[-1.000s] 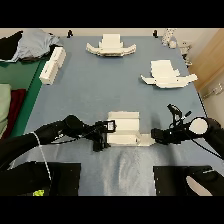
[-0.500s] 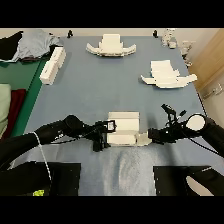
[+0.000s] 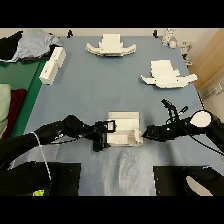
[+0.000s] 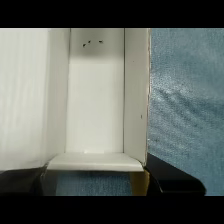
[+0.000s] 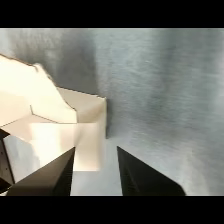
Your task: Fold the box.
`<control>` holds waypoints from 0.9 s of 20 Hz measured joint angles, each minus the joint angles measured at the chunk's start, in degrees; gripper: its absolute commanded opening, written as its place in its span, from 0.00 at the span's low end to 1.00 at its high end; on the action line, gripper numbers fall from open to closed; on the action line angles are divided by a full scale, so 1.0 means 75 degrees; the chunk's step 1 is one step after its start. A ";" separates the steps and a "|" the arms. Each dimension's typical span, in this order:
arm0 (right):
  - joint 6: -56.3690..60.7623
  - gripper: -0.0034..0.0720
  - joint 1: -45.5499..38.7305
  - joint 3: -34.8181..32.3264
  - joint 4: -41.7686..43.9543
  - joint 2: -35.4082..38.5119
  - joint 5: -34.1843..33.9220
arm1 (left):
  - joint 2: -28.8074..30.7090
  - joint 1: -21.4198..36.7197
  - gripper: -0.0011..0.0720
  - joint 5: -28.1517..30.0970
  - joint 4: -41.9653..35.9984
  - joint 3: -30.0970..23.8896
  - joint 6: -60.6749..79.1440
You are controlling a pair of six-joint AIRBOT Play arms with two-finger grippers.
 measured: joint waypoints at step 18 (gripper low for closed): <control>0.3410 0.60 0.3031 0.1929 -0.3013 -0.2055 -0.0073 | 0.0000 0.0000 0.84 0.0000 0.0000 0.0000 -0.0003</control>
